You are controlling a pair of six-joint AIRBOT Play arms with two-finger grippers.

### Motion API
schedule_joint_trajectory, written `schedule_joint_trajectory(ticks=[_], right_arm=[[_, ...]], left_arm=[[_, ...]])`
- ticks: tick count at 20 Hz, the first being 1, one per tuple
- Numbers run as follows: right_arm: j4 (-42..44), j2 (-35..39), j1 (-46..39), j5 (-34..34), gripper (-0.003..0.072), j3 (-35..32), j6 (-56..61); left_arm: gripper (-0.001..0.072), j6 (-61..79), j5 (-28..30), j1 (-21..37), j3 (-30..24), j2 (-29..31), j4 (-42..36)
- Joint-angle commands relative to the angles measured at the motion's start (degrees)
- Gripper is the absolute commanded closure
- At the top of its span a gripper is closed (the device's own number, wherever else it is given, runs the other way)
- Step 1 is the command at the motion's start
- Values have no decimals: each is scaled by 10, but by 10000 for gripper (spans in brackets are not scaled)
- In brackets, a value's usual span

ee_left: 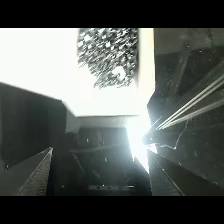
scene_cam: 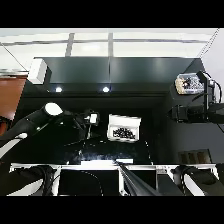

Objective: Fold the box and place the chain.

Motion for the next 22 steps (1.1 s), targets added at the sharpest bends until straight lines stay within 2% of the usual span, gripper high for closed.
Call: schedule_joint_trajectory(ticks=[1, 5, 11, 22], right_arm=[[0, 0, 0, 1, 409, 0, 6], [0, 0, 0, 1, 410, 0, 6], [0, 0, 0, 1, 410, 0, 6], [0, 0, 0, -1, 410, 0, 6]], left_arm=[[-5, 2, 9, -19, 14, -38, -16], [-5, -1, -5, -25, 14, -60, -35], [-5, -10, 40, -56, 15, -72, -46], [-5, -31, 44, -71, 23, -79, -46]])
